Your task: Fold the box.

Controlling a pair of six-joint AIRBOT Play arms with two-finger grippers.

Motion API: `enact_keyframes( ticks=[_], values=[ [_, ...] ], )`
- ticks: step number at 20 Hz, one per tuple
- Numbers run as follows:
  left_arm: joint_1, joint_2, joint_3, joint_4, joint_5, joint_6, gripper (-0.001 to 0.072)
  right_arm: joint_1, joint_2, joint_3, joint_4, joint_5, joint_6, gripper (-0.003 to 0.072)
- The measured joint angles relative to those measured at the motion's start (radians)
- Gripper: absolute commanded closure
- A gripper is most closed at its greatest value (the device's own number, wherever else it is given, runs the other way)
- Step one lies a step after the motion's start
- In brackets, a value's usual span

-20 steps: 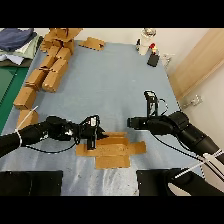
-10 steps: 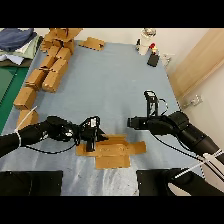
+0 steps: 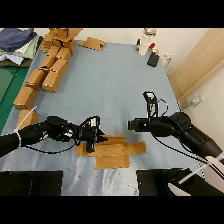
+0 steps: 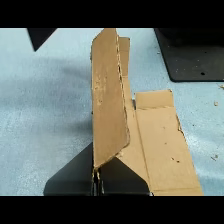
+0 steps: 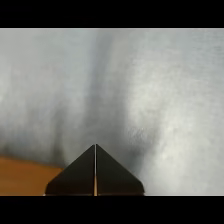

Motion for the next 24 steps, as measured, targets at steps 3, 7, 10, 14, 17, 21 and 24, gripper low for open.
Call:
enact_keyframes(
  ticks=[3,7,10,14,17,21,24],
  values=[
    [0.000,0.000,0.000,0.000,0.000,-0.002,0.0697,0.119,0.098,0.020,-0.051,-0.158,0.012,0.0682],
    [0.000,0.000,0.000,0.000,-0.001,-0.003,0.0697,0.374,0.179,0.026,-0.086,-0.278,0.040,0.0682],
    [0.000,0.000,0.000,0.000,-0.002,-0.003,0.0697,0.621,0.171,-0.006,-0.119,-0.293,0.078,0.0677],
    [0.000,0.000,0.000,0.000,-0.002,-0.003,0.0697,0.879,0.085,-0.070,-0.199,-0.252,0.113,0.0176],
    [0.000,0.000,0.000,0.000,-0.002,-0.003,0.0697,0.951,0.010,-0.087,-0.233,-0.237,0.105,0.0175],
    [0.000,0.000,0.000,-0.002,-0.001,-0.003,0.0697,0.985,-0.049,-0.095,-0.255,-0.227,0.046,0.0176],
    [0.000,0.000,0.000,-0.003,-0.002,-0.003,0.0697,0.992,-0.077,-0.098,-0.293,-0.217,0.021,0.0176]
  ],
)
